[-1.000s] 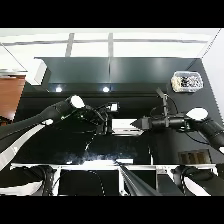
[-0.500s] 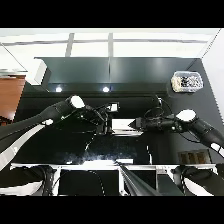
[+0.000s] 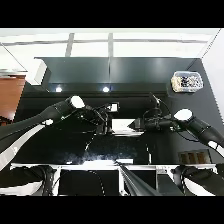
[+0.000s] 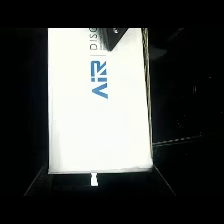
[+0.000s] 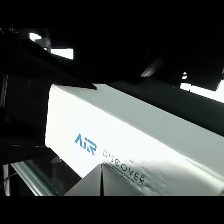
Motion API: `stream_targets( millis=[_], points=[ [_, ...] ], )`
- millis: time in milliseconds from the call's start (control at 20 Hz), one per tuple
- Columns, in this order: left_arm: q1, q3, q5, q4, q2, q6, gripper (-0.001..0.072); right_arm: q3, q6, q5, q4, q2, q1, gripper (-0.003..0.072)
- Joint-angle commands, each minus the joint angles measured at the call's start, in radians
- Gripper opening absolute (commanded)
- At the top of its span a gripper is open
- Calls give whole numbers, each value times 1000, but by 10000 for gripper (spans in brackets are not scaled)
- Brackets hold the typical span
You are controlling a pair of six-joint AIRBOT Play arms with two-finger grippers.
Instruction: Fold the box and place the chain.
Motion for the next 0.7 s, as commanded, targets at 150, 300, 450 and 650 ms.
stream_targets(
  millis=[150, 300, 450, 650],
  points=[
    [0, 0, 0, -1, -1, 0, 469, 39, -47, 60, -16, -2, -6, 9],
    [0, 0, 0, -1, -1, 0, 469, 104, -74, 164, -17, 16, -53, 9],
    [0, 2, 1, 0, 0, 0, 468, 187, -103, 307, -42, 73, -167, 10],
    [0, 10, 0, 1, 30, -1, 679, 287, -82, 419, -203, 189, -393, 9]
  ],
)
